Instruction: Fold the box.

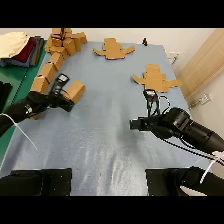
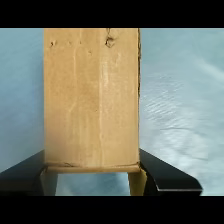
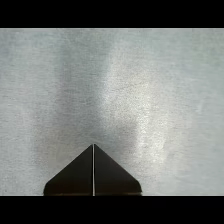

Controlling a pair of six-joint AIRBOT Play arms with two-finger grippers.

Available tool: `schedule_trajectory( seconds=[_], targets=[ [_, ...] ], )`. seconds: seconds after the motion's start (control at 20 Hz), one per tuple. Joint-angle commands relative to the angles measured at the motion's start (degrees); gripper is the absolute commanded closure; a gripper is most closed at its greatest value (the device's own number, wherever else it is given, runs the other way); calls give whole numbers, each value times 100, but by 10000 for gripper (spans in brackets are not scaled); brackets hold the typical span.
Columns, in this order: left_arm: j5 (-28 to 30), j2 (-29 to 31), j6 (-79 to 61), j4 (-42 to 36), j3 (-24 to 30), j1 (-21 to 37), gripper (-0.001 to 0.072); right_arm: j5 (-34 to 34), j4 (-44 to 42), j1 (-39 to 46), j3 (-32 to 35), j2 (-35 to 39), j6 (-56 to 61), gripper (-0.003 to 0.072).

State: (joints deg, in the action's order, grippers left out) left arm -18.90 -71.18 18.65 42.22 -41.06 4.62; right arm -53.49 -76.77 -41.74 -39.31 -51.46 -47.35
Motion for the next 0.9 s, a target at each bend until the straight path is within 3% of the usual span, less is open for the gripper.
schedule_trajectory(
  seconds=[0.0, 0.4, 0.85],
  targets=[
    [308, -205, 140, 44, -9, 793, 353, 17, 9, 0, 0, -2, 46, 681],
    [361, -518, 243, 46, -44, 1574, 353, 61, 7, -2, -2, -2, 105, 681],
    [264, -518, 236, 22, -44, 1606, 353, 332, 2, -2, -2, -2, 103, 681]
  ],
)
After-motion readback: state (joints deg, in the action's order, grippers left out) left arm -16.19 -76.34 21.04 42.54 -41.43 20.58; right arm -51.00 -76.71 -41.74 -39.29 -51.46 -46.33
